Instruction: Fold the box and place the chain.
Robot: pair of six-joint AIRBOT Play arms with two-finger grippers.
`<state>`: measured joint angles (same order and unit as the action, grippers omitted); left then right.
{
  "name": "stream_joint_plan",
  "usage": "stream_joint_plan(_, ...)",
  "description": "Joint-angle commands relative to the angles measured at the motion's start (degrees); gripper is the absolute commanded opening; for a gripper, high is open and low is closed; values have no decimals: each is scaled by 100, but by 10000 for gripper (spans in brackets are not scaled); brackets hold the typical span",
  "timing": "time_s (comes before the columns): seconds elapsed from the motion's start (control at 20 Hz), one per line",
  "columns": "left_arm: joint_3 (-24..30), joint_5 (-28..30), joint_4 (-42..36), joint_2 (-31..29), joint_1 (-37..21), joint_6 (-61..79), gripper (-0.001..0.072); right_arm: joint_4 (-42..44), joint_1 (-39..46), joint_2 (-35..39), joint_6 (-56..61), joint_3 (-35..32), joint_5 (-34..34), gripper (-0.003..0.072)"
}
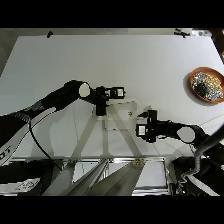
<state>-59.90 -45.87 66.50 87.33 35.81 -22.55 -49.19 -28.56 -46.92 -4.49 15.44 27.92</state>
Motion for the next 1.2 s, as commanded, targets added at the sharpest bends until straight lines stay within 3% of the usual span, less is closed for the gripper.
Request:
stream_joint_plan(0.0, 2, 0, 0, -2, 0, 2, 11, 522, -9, -442, -664, -63, -435, 689)
stream_joint_plan(0.25, 2, 2, 0, -2, 0, 2, 11, 1397, -407, -756, -1237, -63, -981, 689)
stream_joint_plan(0.6, 2, 2, 0, -2, 0, 2, 11, 1412, -404, -804, -1222, 13, -1388, 689)
stream_joint_plan(0.8, 2, 0, 0, -2, 0, 2, 11, 1834, -61, -804, -1224, 240, -1320, 689)
stream_joint_plan(1.15, 2, 2, 0, -2, 0, 2, 11, 1976, 505, -811, -1388, 481, -494, 689)
